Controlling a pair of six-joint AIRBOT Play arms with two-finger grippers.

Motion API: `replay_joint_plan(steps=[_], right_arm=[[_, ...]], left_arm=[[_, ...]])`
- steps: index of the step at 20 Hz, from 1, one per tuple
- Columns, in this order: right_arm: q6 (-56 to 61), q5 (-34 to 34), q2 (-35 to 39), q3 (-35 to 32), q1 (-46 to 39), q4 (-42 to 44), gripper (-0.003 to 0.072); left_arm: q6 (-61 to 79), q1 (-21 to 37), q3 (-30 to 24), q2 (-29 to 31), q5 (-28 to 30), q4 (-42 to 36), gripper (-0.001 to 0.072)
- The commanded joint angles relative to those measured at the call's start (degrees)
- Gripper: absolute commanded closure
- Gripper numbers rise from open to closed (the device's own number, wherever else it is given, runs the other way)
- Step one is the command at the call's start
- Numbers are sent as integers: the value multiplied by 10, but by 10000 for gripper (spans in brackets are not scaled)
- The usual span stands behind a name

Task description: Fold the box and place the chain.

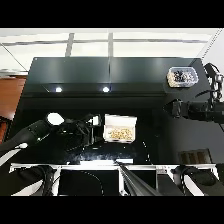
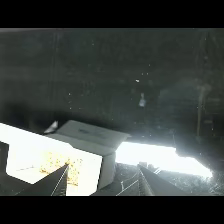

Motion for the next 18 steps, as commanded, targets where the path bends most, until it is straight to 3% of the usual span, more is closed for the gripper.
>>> replay_joint_plan(steps=[1, 11, 18], right_arm=[[0, -3, 0, 0, 1, 0, 195], [0, -3, 0, 0, 1, -2, 195], [0, -3, 0, 0, 1, -2, 195]], left_arm=[[24, -7, 3, -19, -14, -23, 1], [22, -32, 22, -41, 0, -26, 1], [25, -54, 22, -41, -24, -23, 1]])
